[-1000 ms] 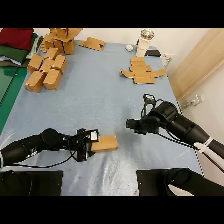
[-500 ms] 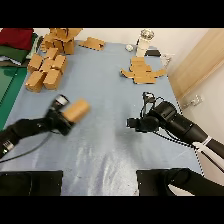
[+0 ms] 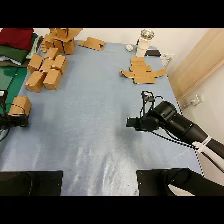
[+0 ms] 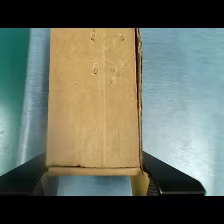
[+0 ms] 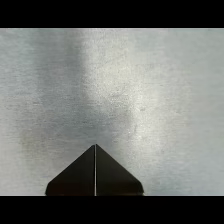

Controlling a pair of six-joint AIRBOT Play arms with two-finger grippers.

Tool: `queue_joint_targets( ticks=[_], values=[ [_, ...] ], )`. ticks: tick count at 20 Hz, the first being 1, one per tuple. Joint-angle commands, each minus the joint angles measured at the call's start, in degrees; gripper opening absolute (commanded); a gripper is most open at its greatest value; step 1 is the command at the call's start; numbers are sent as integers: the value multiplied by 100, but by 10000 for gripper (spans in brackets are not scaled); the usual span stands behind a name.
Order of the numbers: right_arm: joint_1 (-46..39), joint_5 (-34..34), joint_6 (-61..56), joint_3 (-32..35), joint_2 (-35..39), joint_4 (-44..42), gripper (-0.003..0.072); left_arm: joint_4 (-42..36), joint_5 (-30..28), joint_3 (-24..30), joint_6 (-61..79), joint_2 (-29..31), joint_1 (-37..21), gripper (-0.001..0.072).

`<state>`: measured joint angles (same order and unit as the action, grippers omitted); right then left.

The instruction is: Fold the box.

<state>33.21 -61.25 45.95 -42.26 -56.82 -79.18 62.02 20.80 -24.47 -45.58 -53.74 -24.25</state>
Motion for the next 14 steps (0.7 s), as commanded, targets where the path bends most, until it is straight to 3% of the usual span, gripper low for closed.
queue_joint_targets(
  ticks=[1,9,14],
  values=[
    [-2,236,13,-4,-2,15,3,50,-175,-535,-96,-901,-96,383],
    [-2,358,0,-4,-94,101,3,-203,-61,-2192,-92,-2531,321,383],
    [-2,382,-2,-4,-227,70,3,-199,249,-2413,-72,-2957,319,383]
  ],
)
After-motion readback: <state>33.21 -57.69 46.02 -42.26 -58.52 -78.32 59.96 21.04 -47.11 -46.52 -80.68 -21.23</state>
